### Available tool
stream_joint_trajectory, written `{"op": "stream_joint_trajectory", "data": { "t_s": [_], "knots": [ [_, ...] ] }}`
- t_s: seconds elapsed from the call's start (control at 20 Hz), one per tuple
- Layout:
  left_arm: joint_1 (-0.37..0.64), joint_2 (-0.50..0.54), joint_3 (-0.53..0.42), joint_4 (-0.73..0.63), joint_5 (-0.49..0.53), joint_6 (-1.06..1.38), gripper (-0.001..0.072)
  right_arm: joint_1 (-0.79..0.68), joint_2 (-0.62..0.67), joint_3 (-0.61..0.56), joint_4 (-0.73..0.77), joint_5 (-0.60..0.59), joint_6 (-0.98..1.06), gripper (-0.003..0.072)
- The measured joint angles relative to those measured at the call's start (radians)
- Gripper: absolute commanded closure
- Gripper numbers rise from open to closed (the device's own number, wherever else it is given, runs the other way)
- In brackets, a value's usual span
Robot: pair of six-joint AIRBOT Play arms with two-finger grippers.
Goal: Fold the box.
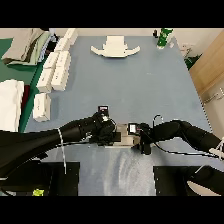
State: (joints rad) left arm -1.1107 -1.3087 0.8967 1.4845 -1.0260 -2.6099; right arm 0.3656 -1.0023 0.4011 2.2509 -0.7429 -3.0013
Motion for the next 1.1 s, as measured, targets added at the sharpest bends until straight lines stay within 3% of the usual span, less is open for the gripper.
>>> {"op": "stream_joint_trajectory", "data": {
  "t_s": [0.2,0.25,0.6,0.65,0.7,0.75,1.05,1.1],
  "knots": [
    [0.005,-0.002,-0.002,0.006,0.023,0.0,0.0543,0.0,0.0,0.0,0.0,0.0,0.0,0.0237],
    [0.005,-0.003,-0.002,0.006,0.024,0.0,0.0695,0.0,0.0,0.0,0.0,0.0,0.0,0.0237],
    [0.007,-0.016,-0.002,0.007,0.023,-0.004,0.069,0.0,0.0,0.0,-0.002,-0.001,0.0,0.0237],
    [0.007,-0.016,-0.002,0.006,0.023,-0.005,0.0674,0.0,0.0,0.0,-0.002,-0.001,0.0,0.0237],
    [0.007,-0.018,-0.002,0.006,0.026,-0.007,0.0412,0.0,0.0,0.0,-0.001,-0.001,-0.001,0.0237],
    [0.007,-0.023,-0.003,0.004,0.057,-0.011,0.0282,0.0,0.0,0.0,0.0,-0.001,0.0,0.0237],
    [0.007,-0.019,-0.002,0.003,0.032,-0.016,0.0292,0.0,0.0,0.0,0.001,0.002,-0.001,0.0237],
    [0.007,-0.019,-0.002,0.005,0.029,-0.019,0.0405,0.0,0.0,0.0,0.001,0.002,-0.001,0.0237]
  ]
}}
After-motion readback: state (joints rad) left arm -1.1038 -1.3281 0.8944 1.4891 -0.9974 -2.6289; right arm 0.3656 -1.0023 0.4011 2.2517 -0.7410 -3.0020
